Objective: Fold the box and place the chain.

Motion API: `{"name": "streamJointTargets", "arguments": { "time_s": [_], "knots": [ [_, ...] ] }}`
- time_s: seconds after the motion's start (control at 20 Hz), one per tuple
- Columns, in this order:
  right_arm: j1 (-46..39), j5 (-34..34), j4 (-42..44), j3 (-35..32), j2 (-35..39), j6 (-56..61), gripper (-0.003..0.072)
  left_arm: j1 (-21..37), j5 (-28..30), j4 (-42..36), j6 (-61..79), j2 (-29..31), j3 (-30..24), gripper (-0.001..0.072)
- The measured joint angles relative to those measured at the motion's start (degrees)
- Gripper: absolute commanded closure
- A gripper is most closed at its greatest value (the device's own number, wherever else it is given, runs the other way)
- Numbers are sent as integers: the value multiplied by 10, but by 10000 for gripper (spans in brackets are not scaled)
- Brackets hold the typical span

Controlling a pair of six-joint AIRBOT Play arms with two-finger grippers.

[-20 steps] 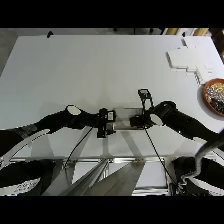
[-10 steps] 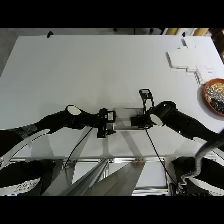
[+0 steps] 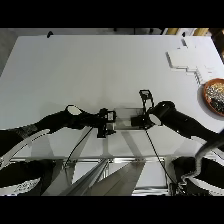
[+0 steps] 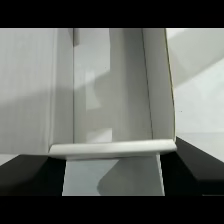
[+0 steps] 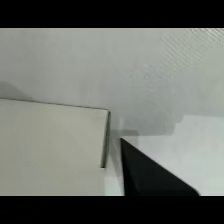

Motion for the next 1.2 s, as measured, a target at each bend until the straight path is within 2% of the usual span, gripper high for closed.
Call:
{"name": "streamJointTargets", "arguments": {
  "time_s": [0.35, 0.5, 0.7, 0.75, 0.85, 1.05, 1.15, 1.2],
  "knots": [
    [0, -10, -5, 0, -6, 0, 514, 0, 2, -2, -2, 0, 0, 435],
    [0, -13, -2, 1, -15, 0, 670, 0, 1, -2, -2, 0, 0, 435],
    [0, -9, -2, 1, -19, -10, 668, 0, 0, -3, -4, 0, 0, 435],
    [0, -7, -2, 0, -18, -14, 650, 0, 0, -3, -4, 0, 0, 435],
    [0, -6, -8, 0, -14, -28, 491, 0, 1, -3, -1, 0, 0, 435],
    [0, 7, -9, 0, 16, -61, 466, 0, -1, -3, -1, 0, 0, 435],
    [0, 25, -9, 1, 44, -89, 388, 0, 3, -1, -1, 0, 0, 435],
    [0, 36, -9, 2, 61, -106, 388, 0, 4, 0, -1, 0, 0, 435]
  ]
}}
